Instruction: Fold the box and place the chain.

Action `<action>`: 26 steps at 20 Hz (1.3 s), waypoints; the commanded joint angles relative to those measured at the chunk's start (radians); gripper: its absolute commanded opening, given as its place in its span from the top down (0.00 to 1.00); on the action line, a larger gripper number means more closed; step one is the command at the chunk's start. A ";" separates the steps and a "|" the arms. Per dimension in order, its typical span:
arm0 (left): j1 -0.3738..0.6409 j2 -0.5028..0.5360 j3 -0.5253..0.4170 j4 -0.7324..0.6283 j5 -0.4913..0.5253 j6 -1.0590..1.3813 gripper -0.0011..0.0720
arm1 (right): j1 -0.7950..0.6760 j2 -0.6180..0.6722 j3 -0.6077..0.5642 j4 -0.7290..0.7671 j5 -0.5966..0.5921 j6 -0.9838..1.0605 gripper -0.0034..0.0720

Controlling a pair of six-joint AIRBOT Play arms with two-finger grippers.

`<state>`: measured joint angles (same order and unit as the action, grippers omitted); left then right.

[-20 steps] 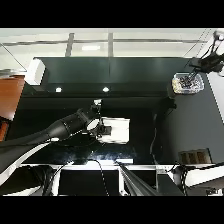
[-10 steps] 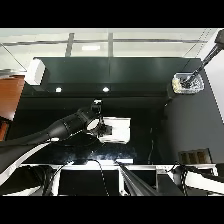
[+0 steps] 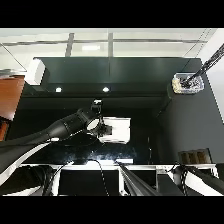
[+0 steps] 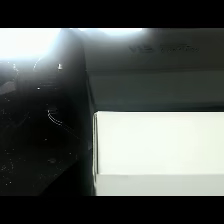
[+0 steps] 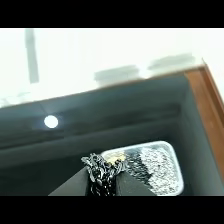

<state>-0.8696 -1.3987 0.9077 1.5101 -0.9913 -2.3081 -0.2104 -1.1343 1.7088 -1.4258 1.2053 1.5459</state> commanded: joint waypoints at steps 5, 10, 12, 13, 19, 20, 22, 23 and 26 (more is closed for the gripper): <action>0.000 -0.001 -0.001 0.000 0.000 0.001 0.95 | 0.163 0.185 -0.023 0.042 0.244 -0.034 0.93; 0.000 -0.001 -0.001 0.001 0.000 0.001 0.95 | 0.301 0.222 -0.100 0.203 0.438 -0.177 0.93; 0.000 -0.001 -0.001 0.001 0.000 0.002 0.95 | 0.377 0.221 -0.130 0.317 0.475 -0.204 0.93; 0.000 -0.001 -0.001 0.001 0.000 0.010 0.95 | 0.412 0.221 -0.143 0.350 0.480 -0.208 0.93; 0.000 -0.001 -0.001 0.001 0.000 0.014 0.95 | 0.581 0.209 -0.158 0.411 0.484 -0.200 0.93; 0.000 -0.001 -0.001 0.001 0.000 0.014 0.95 | 0.599 0.201 -0.158 0.433 0.478 -0.200 0.93; 0.000 -0.001 -0.001 0.001 0.000 0.014 0.95 | 0.629 0.181 -0.158 0.479 0.431 -0.201 0.93; 0.000 -0.001 -0.001 0.001 0.000 0.014 0.95 | 0.643 0.171 -0.158 0.503 0.402 -0.201 0.93; 0.000 -0.001 -0.001 0.001 0.000 0.014 0.95 | 0.698 0.124 -0.158 0.520 0.349 -0.208 0.93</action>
<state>-0.8696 -1.3987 0.9077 1.5108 -0.9913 -2.2948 0.4370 -0.9752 1.5513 -0.9466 1.6093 1.3415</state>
